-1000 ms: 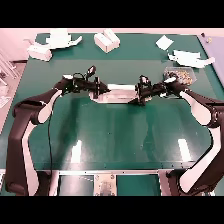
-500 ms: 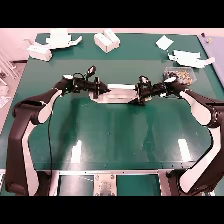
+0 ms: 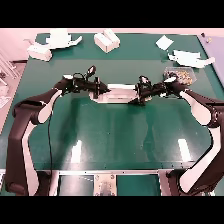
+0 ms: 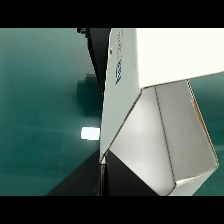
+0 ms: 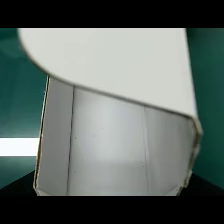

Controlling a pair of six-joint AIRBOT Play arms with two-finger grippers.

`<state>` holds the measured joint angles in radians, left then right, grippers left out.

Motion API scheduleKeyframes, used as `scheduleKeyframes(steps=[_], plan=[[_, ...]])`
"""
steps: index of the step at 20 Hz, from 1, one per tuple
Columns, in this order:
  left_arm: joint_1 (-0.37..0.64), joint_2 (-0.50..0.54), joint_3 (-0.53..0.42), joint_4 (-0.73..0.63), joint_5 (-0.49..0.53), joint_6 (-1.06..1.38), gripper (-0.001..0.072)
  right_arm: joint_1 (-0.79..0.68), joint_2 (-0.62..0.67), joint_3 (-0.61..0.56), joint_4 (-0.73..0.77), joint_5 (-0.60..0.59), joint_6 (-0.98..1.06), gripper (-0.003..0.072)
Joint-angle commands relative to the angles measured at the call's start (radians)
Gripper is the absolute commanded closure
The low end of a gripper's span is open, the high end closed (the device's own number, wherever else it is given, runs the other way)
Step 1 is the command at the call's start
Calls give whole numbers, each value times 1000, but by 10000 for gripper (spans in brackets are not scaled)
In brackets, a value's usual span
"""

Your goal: Fold the box and place the chain.

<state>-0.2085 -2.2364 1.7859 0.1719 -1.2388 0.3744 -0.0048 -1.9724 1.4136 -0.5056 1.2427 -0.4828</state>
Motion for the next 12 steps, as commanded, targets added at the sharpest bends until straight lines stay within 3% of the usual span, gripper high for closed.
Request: scheduleKeyframes(steps=[1,12], plan=[[0,-1,0,0,0,0,687,1,0,1,0,0,0,62],[0,-1,0,-21,-34,-3,687,1,0,1,0,0,0,63]])
